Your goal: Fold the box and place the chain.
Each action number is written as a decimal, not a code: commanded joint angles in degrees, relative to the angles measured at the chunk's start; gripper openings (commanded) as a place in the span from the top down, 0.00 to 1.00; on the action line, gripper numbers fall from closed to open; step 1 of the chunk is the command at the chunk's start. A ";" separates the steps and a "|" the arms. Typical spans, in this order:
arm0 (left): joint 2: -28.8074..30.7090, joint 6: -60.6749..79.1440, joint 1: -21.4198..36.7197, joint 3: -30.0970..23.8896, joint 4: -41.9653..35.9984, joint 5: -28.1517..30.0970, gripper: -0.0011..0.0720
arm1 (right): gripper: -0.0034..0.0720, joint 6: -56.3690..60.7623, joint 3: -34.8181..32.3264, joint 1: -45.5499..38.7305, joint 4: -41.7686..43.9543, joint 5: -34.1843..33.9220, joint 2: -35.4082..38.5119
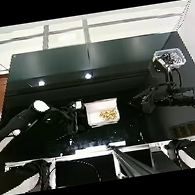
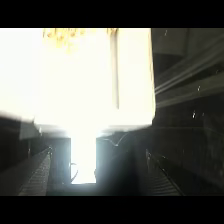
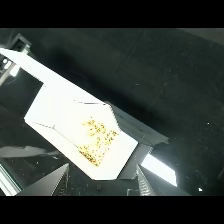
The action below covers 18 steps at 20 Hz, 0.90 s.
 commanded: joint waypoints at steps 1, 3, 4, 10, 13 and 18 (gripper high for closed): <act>-1.64 -1.40 -1.36 1.73 -1.49 1.99 0.00 | 0.29 0.02 0.02 -0.02 0.13 -0.61 0.04; -2.14 -1.44 -1.36 2.58 -1.51 2.64 0.00 | 0.29 0.02 0.02 -0.02 0.13 -0.74 0.04; -2.40 -1.44 -1.40 2.73 -1.62 2.64 0.00 | 0.29 0.02 0.02 -0.02 0.15 -0.76 0.04; -2.45 -1.27 -4.72 2.97 -1.49 5.70 0.00 | 0.29 0.04 0.02 -0.02 0.15 -0.81 0.04; -2.45 -1.22 -5.14 3.06 -1.31 5.62 0.00 | 0.29 0.02 0.02 -0.02 0.13 -0.85 0.04; -2.45 -1.16 -5.11 3.06 -1.31 5.51 0.45 | 0.29 0.11 0.02 -0.02 0.50 -2.34 0.04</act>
